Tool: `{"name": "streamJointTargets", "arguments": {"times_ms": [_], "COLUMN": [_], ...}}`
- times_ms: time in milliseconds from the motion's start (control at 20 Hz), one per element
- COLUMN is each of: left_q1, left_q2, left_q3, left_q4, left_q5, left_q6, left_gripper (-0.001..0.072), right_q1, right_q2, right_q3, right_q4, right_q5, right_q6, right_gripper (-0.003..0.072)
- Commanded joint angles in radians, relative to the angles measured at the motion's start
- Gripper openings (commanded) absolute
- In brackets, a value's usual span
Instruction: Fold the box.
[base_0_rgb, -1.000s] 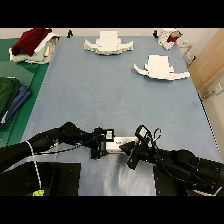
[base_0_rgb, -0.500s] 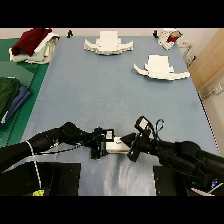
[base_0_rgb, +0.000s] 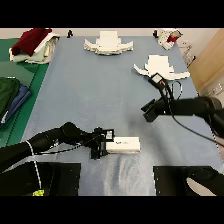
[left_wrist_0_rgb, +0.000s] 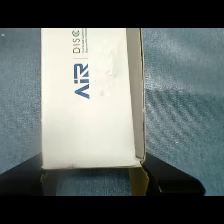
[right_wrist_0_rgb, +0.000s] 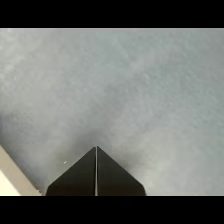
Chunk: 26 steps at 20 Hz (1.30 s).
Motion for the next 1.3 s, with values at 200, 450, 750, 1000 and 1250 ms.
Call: {"name": "streamJointTargets", "arguments": {"times_ms": [200, 450, 750, 1000, 1250], "left_q1": [-0.001, -0.002, -0.002, 0.0, 0.027], "left_q2": [0.0, 0.0, 0.0, 0.045, 0.085], "left_q3": [0.001, 0.001, 0.008, 0.033, 0.034], "left_q4": [0.0, 0.0, -0.001, 0.0, 0.006], "left_q5": [0.002, 0.0, -0.003, -0.013, 0.122], "left_q6": [0.0, 0.0, -0.005, -0.013, -0.28], "left_gripper": [0.0509, 0.0509, 0.0509, 0.0509, 0.0509], "right_q1": [-0.184, -0.184, -0.184, -0.184, -0.184], "right_q2": [-0.381, -0.386, -0.386, -0.386, -0.386], "right_q3": [0.315, 0.319, 0.319, 0.319, 0.319], "right_q4": [0.124, 0.121, 0.113, 0.106, 0.106], "right_q5": [-0.273, -0.272, -0.273, -0.273, -0.273], "right_q6": [-0.176, -0.162, -0.162, -0.162, -0.162], "right_gripper": [0.0007, 0.0007, 0.0007, 0.0008, 0.0007]}}
